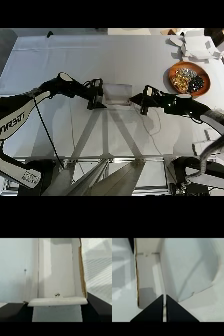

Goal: Fold the box and place the chain.

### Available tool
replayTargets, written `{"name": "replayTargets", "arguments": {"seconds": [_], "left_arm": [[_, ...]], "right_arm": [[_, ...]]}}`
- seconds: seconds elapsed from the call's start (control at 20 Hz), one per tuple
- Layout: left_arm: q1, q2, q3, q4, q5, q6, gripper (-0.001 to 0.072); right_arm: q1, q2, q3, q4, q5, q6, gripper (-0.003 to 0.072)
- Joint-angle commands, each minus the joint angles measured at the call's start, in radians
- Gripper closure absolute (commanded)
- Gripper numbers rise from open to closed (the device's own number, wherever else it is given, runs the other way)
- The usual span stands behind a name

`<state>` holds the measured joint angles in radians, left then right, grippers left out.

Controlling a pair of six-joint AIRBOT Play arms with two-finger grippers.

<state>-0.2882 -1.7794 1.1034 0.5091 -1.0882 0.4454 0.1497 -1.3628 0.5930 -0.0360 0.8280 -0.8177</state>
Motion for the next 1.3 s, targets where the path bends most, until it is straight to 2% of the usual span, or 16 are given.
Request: {"name": "replayTargets", "arguments": {"seconds": [0.0,0.15,0.3,0.45,0.55,0.7,0.85,1.1,1.25], "left_arm": [[0.000,0.000,0.000,0.000,0.000,0.000,0.0496],[0.000,0.000,0.000,0.000,0.000,0.000,0.0496],[0.000,-0.001,0.000,0.000,0.000,0.000,0.0496],[0.000,0.000,0.000,0.000,0.000,0.000,0.0496],[0.000,0.000,0.000,0.000,0.000,0.000,0.0496],[0.000,0.000,0.000,0.000,0.000,0.000,0.0496],[0.000,0.000,0.000,0.000,0.000,0.000,0.0496],[0.000,0.000,0.000,0.000,0.000,0.000,0.0496],[0.000,0.000,0.000,0.000,0.000,0.000,0.0496]], "right_arm": [[0.000,0.108,0.000,-0.077,-0.020,0.234,0.0676],[-0.001,0.261,0.000,-0.238,-0.124,0.626,0.0675],[-0.038,0.385,0.000,-0.495,-0.202,1.091,0.0676],[-0.141,0.428,0.000,-0.739,-0.161,1.533,0.0676],[-0.196,0.421,-0.001,-0.846,-0.109,1.738,0.0676],[-0.214,0.378,-0.001,-0.877,-0.064,1.871,0.0681],[-0.214,0.264,-0.001,-0.829,-0.035,1.913,0.0682],[-0.205,0.084,-0.001,-0.597,0.018,1.817,0.0683],[-0.188,0.024,-0.001,-0.470,-0.001,1.740,0.0683]]}}
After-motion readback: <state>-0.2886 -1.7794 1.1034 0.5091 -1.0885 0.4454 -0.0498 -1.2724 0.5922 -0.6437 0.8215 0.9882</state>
